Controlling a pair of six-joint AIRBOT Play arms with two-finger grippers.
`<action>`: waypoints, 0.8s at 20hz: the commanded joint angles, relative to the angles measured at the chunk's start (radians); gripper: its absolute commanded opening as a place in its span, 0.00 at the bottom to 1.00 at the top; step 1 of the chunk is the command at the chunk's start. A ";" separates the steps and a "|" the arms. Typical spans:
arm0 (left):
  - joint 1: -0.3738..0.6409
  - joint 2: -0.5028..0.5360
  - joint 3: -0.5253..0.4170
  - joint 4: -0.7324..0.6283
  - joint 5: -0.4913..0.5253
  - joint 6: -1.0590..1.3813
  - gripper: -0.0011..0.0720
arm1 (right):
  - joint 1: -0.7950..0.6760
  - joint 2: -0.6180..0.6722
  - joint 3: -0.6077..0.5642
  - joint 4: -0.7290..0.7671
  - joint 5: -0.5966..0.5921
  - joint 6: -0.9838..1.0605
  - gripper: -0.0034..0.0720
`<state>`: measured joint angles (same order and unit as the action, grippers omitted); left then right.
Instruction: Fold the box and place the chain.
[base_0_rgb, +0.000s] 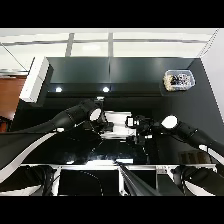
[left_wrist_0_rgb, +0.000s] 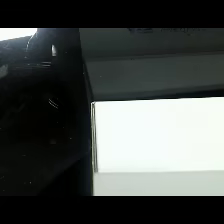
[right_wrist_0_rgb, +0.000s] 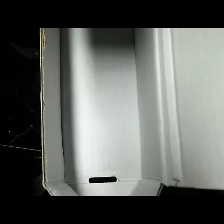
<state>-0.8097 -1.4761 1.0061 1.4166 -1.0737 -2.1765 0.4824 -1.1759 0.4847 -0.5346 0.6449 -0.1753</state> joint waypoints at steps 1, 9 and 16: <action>0.001 -0.001 0.000 -0.016 0.011 0.000 0.27 | 0.000 0.000 0.000 0.000 -0.002 0.000 0.67; 0.012 -0.001 0.000 -0.011 0.010 0.000 0.61 | 0.000 0.000 0.000 0.000 -0.002 0.000 0.67; 0.018 -0.001 0.000 -0.011 0.019 0.000 0.54 | 0.000 0.000 0.000 0.000 -0.002 0.000 0.67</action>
<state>-0.7929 -1.4769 1.0069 1.4055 -1.0657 -2.1769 0.4824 -1.1755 0.4847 -0.5350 0.6422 -0.1757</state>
